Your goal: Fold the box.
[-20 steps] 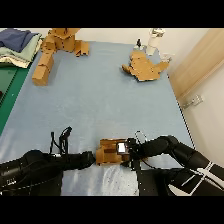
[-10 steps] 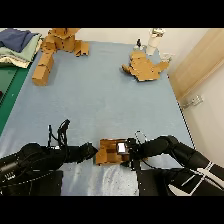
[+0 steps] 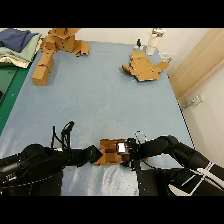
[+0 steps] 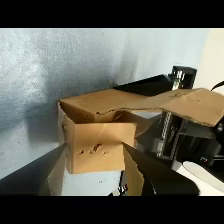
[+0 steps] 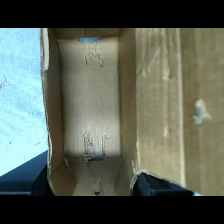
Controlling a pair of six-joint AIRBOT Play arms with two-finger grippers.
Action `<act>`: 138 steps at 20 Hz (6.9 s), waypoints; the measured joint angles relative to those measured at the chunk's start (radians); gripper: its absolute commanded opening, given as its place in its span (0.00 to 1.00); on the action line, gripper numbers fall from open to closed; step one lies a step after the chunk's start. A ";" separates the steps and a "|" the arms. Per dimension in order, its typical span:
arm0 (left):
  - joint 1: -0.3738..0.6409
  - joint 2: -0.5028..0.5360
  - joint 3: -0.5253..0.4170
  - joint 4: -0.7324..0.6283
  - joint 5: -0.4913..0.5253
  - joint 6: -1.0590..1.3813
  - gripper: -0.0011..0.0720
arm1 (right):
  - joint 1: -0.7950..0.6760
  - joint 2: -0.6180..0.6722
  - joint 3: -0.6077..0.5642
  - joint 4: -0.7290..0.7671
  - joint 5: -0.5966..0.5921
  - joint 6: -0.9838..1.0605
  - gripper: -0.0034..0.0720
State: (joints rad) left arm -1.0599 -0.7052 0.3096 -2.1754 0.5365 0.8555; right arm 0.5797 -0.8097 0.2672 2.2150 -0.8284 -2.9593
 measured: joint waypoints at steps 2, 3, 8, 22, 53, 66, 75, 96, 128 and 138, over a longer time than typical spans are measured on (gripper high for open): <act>-0.012 -0.012 0.000 0.000 -0.017 0.001 0.76 | 0.000 0.000 0.000 -0.001 0.000 0.000 0.76; -0.015 -0.018 0.000 -0.001 -0.031 0.001 0.76 | 0.000 0.000 0.000 -0.001 0.000 0.000 0.76; -0.022 -0.037 -0.001 -0.001 -0.111 0.001 0.76 | 0.000 0.000 0.000 -0.001 0.000 0.000 0.76; -0.046 -0.212 0.198 0.220 0.138 -0.145 0.76 | 0.000 0.000 0.000 -0.002 0.000 0.000 0.76; -0.130 -0.436 0.504 0.492 0.418 -0.371 0.55 | 0.000 0.000 0.000 -0.001 0.000 0.001 0.76; -0.130 -0.386 0.503 0.483 0.460 -0.299 0.56 | 0.000 0.000 0.000 -0.002 0.000 0.000 0.76; -0.129 -0.366 0.502 0.462 0.514 -0.259 0.55 | 0.000 0.000 0.000 -0.002 0.000 0.000 0.76; -0.129 -0.435 0.492 0.488 0.496 -0.271 0.93 | 0.000 0.000 0.000 -0.002 0.000 0.000 0.76; -0.132 -0.615 0.587 0.450 0.571 -0.447 0.39 | 0.000 0.000 0.000 -0.002 0.001 0.000 0.76; -0.132 -0.542 0.612 0.457 0.678 -0.406 0.69 | 0.000 0.000 0.000 -0.002 0.001 0.000 0.76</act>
State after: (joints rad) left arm -1.1915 -1.2469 0.9215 -1.7184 1.2140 0.4500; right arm 0.5797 -0.8101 0.2672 2.2135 -0.8276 -2.9593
